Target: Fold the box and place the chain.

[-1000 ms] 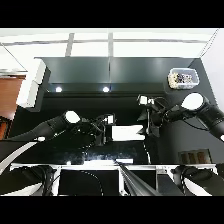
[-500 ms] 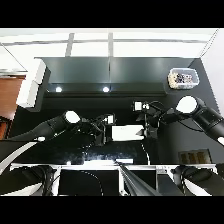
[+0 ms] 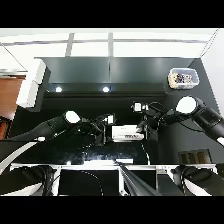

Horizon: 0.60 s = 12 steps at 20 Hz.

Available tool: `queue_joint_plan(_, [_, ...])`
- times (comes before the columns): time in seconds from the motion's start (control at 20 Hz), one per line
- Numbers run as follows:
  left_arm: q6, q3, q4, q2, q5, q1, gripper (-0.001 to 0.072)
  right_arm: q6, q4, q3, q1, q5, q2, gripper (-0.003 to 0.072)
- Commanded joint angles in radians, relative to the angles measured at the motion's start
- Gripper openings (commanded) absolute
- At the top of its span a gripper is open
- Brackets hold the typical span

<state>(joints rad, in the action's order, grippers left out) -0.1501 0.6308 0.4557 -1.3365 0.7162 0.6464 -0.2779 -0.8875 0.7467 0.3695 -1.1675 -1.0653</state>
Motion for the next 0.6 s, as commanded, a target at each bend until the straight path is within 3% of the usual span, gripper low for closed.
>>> queue_joint_plan(0.0, [0.002, 0.000, 0.000, -0.001, 0.001, 0.000, 0.0329, -0.010, 0.000, -0.001, 0.001, -0.015, 0.001, 0.0195])
queue_joint_plan(0.55, [0.001, 0.000, 0.000, -0.001, 0.001, 0.000, 0.0329, -0.018, -0.003, -0.022, 0.001, -0.014, 0.001, 0.0217])
